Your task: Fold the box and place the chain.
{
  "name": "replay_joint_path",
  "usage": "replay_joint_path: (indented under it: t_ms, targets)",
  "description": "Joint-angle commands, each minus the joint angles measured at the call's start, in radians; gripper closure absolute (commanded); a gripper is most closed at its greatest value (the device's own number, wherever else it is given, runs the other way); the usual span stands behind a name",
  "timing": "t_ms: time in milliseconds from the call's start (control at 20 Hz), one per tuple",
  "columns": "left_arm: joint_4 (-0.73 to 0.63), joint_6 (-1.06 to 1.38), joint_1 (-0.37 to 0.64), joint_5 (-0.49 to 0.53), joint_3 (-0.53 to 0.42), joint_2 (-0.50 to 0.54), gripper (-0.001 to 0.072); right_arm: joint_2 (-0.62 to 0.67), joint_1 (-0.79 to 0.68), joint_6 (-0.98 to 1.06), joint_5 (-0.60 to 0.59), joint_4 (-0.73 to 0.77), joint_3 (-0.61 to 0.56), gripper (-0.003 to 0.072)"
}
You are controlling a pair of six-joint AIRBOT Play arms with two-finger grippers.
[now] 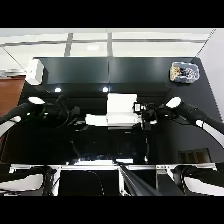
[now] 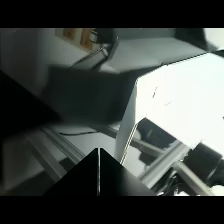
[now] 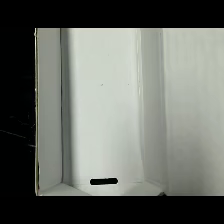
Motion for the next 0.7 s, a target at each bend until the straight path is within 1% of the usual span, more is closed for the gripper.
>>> replay_joint_path:
  t_ms: [0, 200, 300, 350, 450, 500, 650]
  targets:
    - [-0.029, 0.054, -0.089, 0.026, 0.076, -0.074, 0.0683, 0.000, 0.000, 0.000, 0.001, 0.000, 0.000, 0.0622]
    - [-0.034, 0.113, -0.103, -0.083, 0.129, -0.116, 0.0682, 0.000, 0.000, 0.000, 0.000, 0.000, 0.000, 0.0623]
    - [-0.058, 0.133, -0.105, -0.083, 0.129, -0.116, 0.0681, 0.000, 0.000, 0.000, 0.000, 0.000, 0.000, 0.0623]
    - [-0.072, 0.137, -0.104, -0.087, 0.130, -0.115, 0.0613, 0.000, 0.000, 0.000, 0.000, 0.000, 0.000, 0.0623]
    - [-0.087, 0.150, -0.101, -0.122, 0.142, -0.115, 0.0076, 0.000, 0.000, 0.000, 0.000, 0.000, 0.000, 0.0623]
    - [-0.087, 0.150, -0.101, -0.142, 0.154, -0.115, 0.0029, 0.000, 0.000, 0.000, 0.000, 0.000, 0.000, 0.0622]
    - [-0.082, 0.124, -0.146, -0.141, 0.210, -0.115, 0.0030, 0.000, 0.000, 0.000, 0.000, 0.000, 0.000, 0.0623]
